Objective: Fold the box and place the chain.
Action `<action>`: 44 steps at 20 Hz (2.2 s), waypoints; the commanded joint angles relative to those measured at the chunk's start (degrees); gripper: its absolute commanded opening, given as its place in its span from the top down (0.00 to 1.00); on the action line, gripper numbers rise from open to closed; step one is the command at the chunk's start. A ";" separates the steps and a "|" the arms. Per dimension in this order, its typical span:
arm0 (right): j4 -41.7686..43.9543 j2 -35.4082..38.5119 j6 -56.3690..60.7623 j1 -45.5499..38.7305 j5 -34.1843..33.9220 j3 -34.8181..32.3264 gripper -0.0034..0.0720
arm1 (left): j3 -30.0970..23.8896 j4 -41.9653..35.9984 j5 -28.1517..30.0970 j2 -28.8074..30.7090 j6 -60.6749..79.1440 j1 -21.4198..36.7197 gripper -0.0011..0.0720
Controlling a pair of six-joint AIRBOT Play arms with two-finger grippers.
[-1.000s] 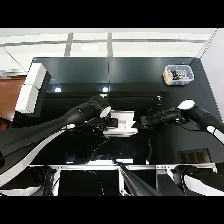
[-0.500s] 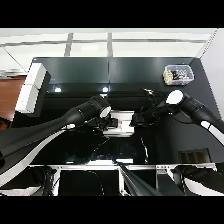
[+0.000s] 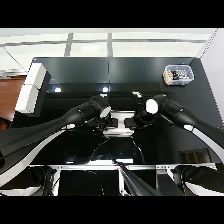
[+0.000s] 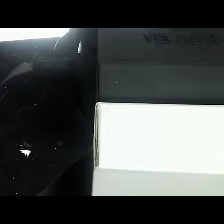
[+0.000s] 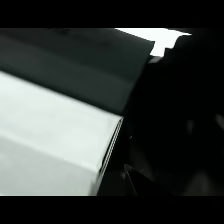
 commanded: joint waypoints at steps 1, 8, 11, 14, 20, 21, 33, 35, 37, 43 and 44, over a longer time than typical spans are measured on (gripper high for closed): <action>-11.50 -3.34 15.50 4.96 3.87 4.46 0.56 | 0.07 0.02 0.09 -0.02 0.00 0.07 0.95; -10.99 -4.90 25.88 6.16 3.56 5.31 0.56 | 0.07 0.02 0.07 -0.02 0.00 0.07 0.95; -10.86 -6.08 25.86 6.19 3.91 5.29 0.56 | 0.07 0.02 0.07 -0.02 0.00 0.07 0.95; -9.51 -6.56 23.21 6.16 3.78 5.29 0.89 | 0.07 0.02 0.09 -0.02 0.00 0.07 0.95; -9.40 -6.54 21.99 6.16 3.85 5.29 0.93 | 0.07 0.02 0.22 -0.02 0.00 0.07 0.95; -9.38 -6.54 21.99 6.16 3.87 5.29 0.93 | 0.07 0.02 0.28 -0.02 0.00 0.07 0.95; -8.96 -6.23 21.79 6.14 3.87 5.35 0.67 | 0.07 0.00 0.26 -0.02 0.00 0.07 0.95; -9.05 -5.35 21.46 6.14 4.28 5.46 0.55 | 0.07 0.02 0.31 -0.02 0.00 0.07 0.95; -9.22 -2.62 18.21 6.14 5.07 5.49 0.55 | 0.07 0.00 0.28 -0.02 0.00 0.07 0.95; -23.43 16.24 14.80 5.46 7.93 5.46 0.55 | 0.07 0.00 0.31 -0.02 0.00 0.07 0.95; -31.01 18.62 14.80 4.70 9.01 5.46 0.55 | 0.07 0.00 0.26 -0.02 0.00 0.07 0.95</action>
